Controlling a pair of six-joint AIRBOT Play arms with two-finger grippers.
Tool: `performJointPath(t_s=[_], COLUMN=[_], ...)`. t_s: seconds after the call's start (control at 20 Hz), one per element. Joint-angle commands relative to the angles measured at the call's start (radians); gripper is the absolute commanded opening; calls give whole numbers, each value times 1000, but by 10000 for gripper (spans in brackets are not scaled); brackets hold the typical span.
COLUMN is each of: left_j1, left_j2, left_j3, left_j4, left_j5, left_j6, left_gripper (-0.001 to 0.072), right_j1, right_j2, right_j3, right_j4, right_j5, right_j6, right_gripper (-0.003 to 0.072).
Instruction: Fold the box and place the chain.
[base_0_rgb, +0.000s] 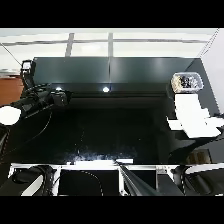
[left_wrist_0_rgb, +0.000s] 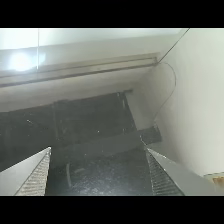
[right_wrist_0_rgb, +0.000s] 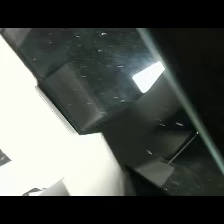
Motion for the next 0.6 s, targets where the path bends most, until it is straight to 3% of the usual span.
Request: performJointPath(t_s=[0.0, 0.05, 0.1, 0.3, 0.55], left_j1=[0, 0, 0, 0, 0], left_j2=[-1, -1, -1, -1, -1], left_j3=[0, 0, 0, 0, 0], left_j4=[-2, -1, -1, -4, -5], left_j5=[1, 1, 1, 13, 36], left_j6=[0, 0, 0, 0, 1], left_gripper=[716, 716, 716, 716, 707], right_j1=[20, 27, 36, 95, 243], right_j2=[0, 0, 6, 80, 225], right_j3=[-2, -3, -11, -125, -312], right_j4=[-9, -5, 3, 70, 288], right_j5=[18, 26, 27, -4, -59], right_j6=[-3, -15, -20, -56, -74], right_gripper=[106, 28, 17, 16, 15])
